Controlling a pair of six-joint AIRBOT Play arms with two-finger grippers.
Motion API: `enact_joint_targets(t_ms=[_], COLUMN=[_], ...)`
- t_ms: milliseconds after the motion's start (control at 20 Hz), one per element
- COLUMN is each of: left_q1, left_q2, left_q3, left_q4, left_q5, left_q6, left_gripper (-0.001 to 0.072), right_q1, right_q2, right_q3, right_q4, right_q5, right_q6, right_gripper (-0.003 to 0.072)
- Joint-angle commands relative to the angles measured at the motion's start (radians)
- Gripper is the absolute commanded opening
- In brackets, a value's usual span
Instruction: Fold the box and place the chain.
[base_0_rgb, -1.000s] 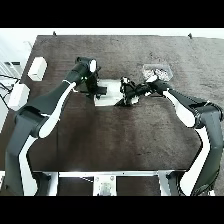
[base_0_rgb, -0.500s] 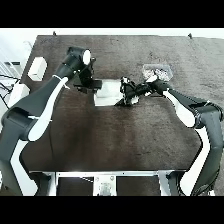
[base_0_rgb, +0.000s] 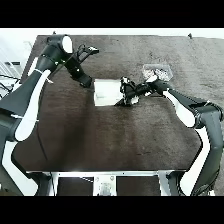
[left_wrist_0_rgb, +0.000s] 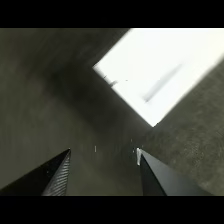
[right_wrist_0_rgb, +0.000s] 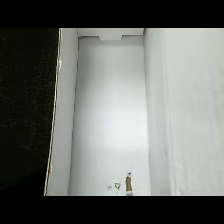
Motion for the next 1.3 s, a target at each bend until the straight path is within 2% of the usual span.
enact_joint_targets(t_ms=[0,150,300,400,600,700,800,900,950,1050,1150,1200,1250], left_q1=[0.087,0.154,0.191,0.191,0.191,0.191,0.191,0.191,0.191,0.191,0.191,0.191,0.191], left_q2=[0.002,0.0,0.0,0.0,0.0,0.0,0.001,0.001,-0.001,-0.005,-0.019,-0.034,-0.051], left_q3=[-0.009,-0.028,-0.098,-0.171,-0.332,-0.367,-0.367,-0.367,-0.368,-0.381,-0.4,-0.402,-0.403], left_q4=[-0.255,-0.402,-0.483,-0.48,-0.483,-0.482,-0.484,-0.529,-0.552,-0.567,-0.603,-0.613,-0.636], left_q5=[0.073,0.024,0.003,0.058,0.231,0.286,0.301,0.285,0.246,0.188,0.185,0.19,0.217], left_q6=[0.365,0.486,0.585,0.67,0.872,0.902,0.902,0.901,0.941,1.117,1.214,1.236,1.226], left_gripper=[0.0496,0.0496,0.0495,0.0496,0.0496,0.0495,0.0495,0.0494,0.0495,0.0497,0.0499,0.0593,0.0718], right_q1=[0.0,0.0,0.0,0.0,-0.001,-0.001,0.0,0.0,0.0,0.0,0.0,0.0,0.0], right_q2=[0.0,0.0,0.0,0.0,0.0,0.0,0.0,0.0,0.0,0.0,0.0,0.0,0.0], right_q3=[0.0,0.0,0.0,0.0,0.0,0.0,0.0,0.0,0.0,0.0,0.0,0.0,0.0], right_q4=[0.0,0.0,0.0,0.0,0.0,0.0,0.0,0.0,0.0,0.0,0.0,0.0,0.0], right_q5=[0.0,0.0,0.0,0.0,0.0,0.0,0.0,0.0,0.0,0.0,0.0,0.0,0.0], right_q6=[0.0,0.0,0.0,0.0,0.0,0.0,0.0,0.0,0.0,0.0,0.0,0.0,0.0], right_gripper=[0.0427,0.0427,0.0427,0.0427,0.0427,0.0427,0.0427,0.0427,0.0427,0.0427,0.0427,0.0427,0.0427])
